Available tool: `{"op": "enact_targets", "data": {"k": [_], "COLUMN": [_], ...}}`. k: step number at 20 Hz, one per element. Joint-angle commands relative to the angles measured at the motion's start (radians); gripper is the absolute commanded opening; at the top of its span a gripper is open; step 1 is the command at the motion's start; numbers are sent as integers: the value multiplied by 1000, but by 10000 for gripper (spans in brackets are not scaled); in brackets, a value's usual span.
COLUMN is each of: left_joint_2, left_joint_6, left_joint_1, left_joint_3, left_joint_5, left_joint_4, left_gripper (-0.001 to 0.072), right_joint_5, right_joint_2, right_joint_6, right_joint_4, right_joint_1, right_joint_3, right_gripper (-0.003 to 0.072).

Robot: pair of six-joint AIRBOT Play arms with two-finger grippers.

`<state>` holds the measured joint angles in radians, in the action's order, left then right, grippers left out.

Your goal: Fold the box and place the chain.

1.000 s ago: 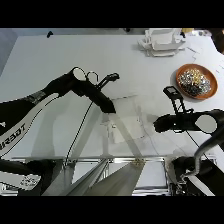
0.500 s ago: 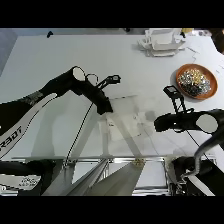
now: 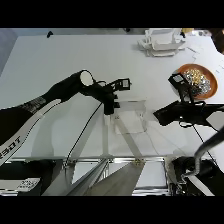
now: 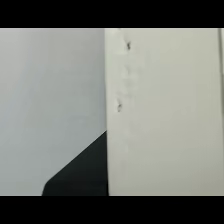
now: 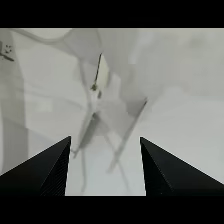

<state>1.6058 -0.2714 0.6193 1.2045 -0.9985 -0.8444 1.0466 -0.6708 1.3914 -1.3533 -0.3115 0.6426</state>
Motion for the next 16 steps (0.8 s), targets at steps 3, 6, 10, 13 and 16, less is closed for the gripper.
{"op": "enact_targets", "data": {"k": [3, 6, 10, 13, 16], "left_joint_2": [29, 42, 50, 53, 64], "left_joint_6": [61, 61, 20, 20, 20], "left_joint_1": [30, 30, 30, 30, 31], "left_joint_3": [0, 1, 0, 0, 0], "left_joint_5": [49, 82, 124, 124, 120], "left_joint_4": [-26, -25, -28, -32, -32], "left_gripper": [3, 3, 3, 3, 4], "right_joint_5": [1, -1, -1, -1, -1], "right_joint_2": [5, 5, 5, 5, 5], "right_joint_6": [-13, -13, -13, -13, -13], "right_joint_4": [-95, -95, -95, -95, -95], "right_joint_1": [-1, -1, -1, -1, -1], "right_joint_3": [11, 11, 11, 11, 11], "right_gripper": [483, 482, 482, 482, 482]}}
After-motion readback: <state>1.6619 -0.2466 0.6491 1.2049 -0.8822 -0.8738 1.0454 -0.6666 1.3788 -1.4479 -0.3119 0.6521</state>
